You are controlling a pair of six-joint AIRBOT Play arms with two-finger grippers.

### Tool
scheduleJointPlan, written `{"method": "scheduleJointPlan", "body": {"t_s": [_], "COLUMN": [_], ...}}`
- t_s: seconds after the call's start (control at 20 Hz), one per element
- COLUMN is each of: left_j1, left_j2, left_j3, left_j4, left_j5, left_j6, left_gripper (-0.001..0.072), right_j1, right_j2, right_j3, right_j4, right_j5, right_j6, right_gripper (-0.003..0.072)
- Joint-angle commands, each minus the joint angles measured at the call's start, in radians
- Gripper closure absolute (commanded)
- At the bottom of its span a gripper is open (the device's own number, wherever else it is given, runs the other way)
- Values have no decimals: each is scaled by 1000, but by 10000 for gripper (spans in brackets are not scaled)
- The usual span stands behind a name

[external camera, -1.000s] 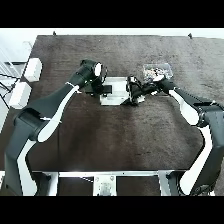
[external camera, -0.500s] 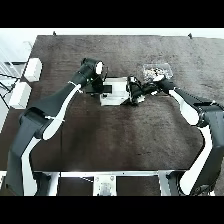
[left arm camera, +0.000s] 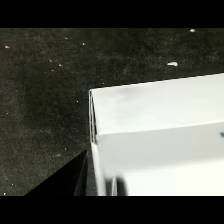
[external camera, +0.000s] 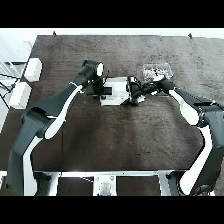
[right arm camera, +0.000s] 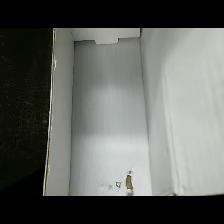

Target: Fold the box and place the chain.

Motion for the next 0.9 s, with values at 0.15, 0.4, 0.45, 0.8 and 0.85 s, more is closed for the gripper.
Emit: {"method": "scheduleJointPlan", "body": {"t_s": [0.15,0.4,0.45,0.8,0.85], "left_j1": [1,1,1,1,1], "left_j2": [-1,-1,-1,4,6], "left_j3": [0,0,0,0,0], "left_j4": [-26,-32,-32,-32,-27], "left_j5": [16,11,12,16,16], "left_j6": [17,18,18,37,41], "left_gripper": [502,659,639,339,339], "right_j1": [0,0,0,0,0], "right_j2": [-1,-1,-1,-1,-1], "right_j3": [0,0,0,0,0], "right_j4": [0,0,0,0,0], "right_j5": [0,0,0,0,0], "right_j6": [0,0,0,0,0], "right_gripper": [189,189,189,189,189]}}
